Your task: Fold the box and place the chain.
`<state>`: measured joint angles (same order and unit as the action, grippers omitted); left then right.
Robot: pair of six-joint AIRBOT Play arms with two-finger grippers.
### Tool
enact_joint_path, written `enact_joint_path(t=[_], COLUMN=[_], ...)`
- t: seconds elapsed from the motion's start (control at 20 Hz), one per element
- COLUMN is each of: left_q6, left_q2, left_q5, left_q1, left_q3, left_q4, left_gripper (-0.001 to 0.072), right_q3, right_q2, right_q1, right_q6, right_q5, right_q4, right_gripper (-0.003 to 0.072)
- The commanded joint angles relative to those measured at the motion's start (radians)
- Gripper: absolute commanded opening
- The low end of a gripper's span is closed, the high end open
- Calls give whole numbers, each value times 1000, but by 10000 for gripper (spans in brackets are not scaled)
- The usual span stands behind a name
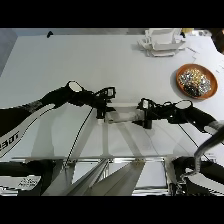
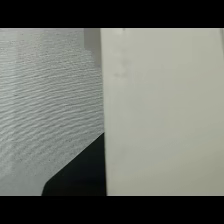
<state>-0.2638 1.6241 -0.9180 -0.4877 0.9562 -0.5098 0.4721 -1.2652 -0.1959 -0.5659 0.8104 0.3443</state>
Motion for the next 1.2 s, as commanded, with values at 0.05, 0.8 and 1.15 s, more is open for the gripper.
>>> enact_joint_path(t=[0.05,0.8,1.15], left_q6=[0,0,0], left_q2=[0,0,0], left_q5=[2,2,2], left_q1=[0,0,0], left_q3=[0,0,0], left_q4=[0,0,0], left_gripper=[11,11,11], right_q3=[0,9,21], right_q2=[-36,-110,-119], right_q1=[1,1,-1], right_q6=[34,42,53], right_q5=[21,42,41], right_q4=[-8,-12,-8], right_gripper=[661,582,582])
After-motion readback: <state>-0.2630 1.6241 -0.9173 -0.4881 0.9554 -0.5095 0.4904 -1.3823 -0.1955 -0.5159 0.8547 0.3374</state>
